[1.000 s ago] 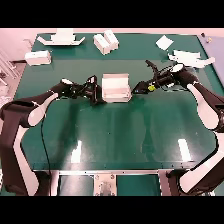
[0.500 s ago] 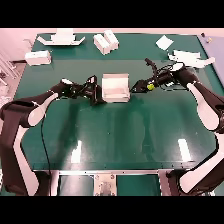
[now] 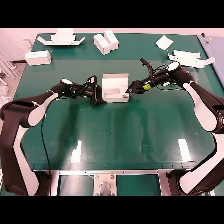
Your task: Fold the box and place the chain.
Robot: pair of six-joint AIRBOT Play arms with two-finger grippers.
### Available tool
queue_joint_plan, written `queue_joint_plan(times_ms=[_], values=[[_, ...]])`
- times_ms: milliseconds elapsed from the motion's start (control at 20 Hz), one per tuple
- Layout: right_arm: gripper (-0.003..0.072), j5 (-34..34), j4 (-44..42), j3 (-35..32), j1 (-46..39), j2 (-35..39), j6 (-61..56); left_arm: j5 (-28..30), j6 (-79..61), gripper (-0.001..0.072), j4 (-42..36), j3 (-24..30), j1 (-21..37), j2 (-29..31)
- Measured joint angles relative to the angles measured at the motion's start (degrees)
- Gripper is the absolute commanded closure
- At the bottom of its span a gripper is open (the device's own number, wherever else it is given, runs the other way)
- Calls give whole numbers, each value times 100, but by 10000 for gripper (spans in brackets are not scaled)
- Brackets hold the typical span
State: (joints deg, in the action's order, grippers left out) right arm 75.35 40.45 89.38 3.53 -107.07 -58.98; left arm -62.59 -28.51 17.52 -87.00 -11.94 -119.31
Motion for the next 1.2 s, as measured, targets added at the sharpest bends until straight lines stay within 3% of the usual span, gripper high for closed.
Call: queue_joint_plan(times_ms=[100, 550, 1200], values=[[250, -17, 192, 90, 76, 2, -90, 0, 0, 184, 0, -2, 0, 0], [251, -157, 1687, 669, 605, 2, -1025, -2, 0, 184, 0, -2, 0, 0], [207, -404, 2874, 763, 1228, 2, -2354, -9, 2, 184, 0, -2, 2, 0]])
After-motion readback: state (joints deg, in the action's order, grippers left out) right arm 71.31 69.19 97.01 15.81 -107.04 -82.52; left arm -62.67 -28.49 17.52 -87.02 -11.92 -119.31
